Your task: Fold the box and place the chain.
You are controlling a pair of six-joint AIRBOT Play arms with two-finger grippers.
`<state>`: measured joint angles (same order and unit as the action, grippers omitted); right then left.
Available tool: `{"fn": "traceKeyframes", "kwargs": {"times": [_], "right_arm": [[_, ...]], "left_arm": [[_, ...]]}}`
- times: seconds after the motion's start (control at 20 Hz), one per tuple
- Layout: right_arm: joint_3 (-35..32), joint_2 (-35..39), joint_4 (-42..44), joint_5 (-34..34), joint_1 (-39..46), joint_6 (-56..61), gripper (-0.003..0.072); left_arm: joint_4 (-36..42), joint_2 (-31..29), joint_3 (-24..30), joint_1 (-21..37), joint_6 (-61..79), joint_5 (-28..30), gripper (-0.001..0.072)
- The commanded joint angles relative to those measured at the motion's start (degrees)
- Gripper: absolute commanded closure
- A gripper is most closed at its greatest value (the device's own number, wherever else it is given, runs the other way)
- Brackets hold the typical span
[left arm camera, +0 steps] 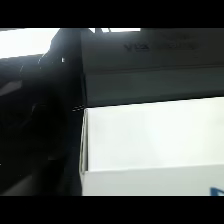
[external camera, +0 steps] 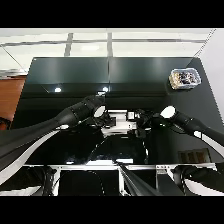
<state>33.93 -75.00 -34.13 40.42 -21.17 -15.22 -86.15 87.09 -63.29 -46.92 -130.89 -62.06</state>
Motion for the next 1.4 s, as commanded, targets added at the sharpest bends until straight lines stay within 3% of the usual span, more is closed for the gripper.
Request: {"fn": "traceKeyframes", "kwargs": {"times": [0.0, 0.05, 0.1, 0.25, 0.3, 0.35, 0.4, 0.6, 0.65, 0.75, 0.8, 1.1, 1.15, 1.2, 1.25, 1.35], "right_arm": [[0.0, 0.0, 0.0, 0.0, 0.0, 0.0, 0.0546], [0.0, 0.0, 0.0, 0.0, 0.0, 0.0, 0.0546], [0.0, 0.0, 0.0, 0.0, 0.0, 0.0, 0.0546], [0.0, 0.0, 0.0, 0.0, 0.0, 0.0, 0.0546], [0.0, 0.0, 0.0, 0.0, 0.0, 0.0, 0.0546], [0.0, 0.0, 0.0, 0.0, 0.0, 0.0, 0.0546], [0.0, 0.0, 0.0, 0.0, 0.0, 0.0, 0.0546], [0.0, 0.0, 0.0, 0.0, 0.0, 0.0, 0.0546], [0.0, 0.0, 0.0, 0.0, 0.0, 0.0, 0.0546], [0.0, 0.0, 0.0, 0.0, 0.0, 0.0, 0.0546], [0.0, 0.0, 0.0, 0.0, 0.0, 0.0, 0.0546], [0.0, 0.0, 0.0, 0.0, 0.0, 0.0, 0.0543], [0.0, 0.0, 0.0, 0.0, 0.0, 0.0, 0.0506], [0.0, 0.0, 0.0, 0.0, 0.0, 0.1, 0.021], [0.0, 0.0, 0.1, 0.0, 0.0, 0.0, 0.0124], [0.0, 0.7, -0.3, 0.1, 0.0, 0.3, 0.0125]], "left_arm": [[0.1, 0.1, 0.0, -0.2, -0.3, 0.0, 0.049], [0.1, 0.1, 0.0, -0.2, -0.3, 0.0, 0.0648], [0.1, 0.1, 0.0, -0.2, -0.3, 0.0, 0.0682], [0.3, 0.1, -0.1, -0.2, -0.3, 0.0, 0.0678], [0.3, 0.1, -0.1, -0.2, -0.3, 0.1, 0.059], [0.3, 0.1, -0.2, -0.2, -0.3, 0.0, 0.0432], [0.3, 0.1, -0.2, -0.1, -0.7, 0.0, 0.0322], [-0.2, 0.1, -0.2, -0.1, -1.4, -0.1, 0.0306], [-0.2, 0.1, -0.2, 0.0, -1.4, -0.1, 0.0336], [-0.2, 0.1, -0.2, 0.1, -1.4, 0.0, 0.0603], [-0.2, 0.1, -0.2, 0.1, -1.4, 0.1, 0.0682], [-0.3, 0.1, -0.2, 0.1, -1.3, 0.1, 0.0682], [-0.4, 0.1, -0.2, 0.1, -1.3, 0.1, 0.0682], [-0.4, 0.1, -0.2, 0.1, -1.3, 0.1, 0.0682], [-0.4, 0.1, -0.2, 0.1, -0.9, 0.0, 0.0682], [-0.9, 0.1, -0.2, 0.1, 0.1, 0.0, 0.0682]]}}
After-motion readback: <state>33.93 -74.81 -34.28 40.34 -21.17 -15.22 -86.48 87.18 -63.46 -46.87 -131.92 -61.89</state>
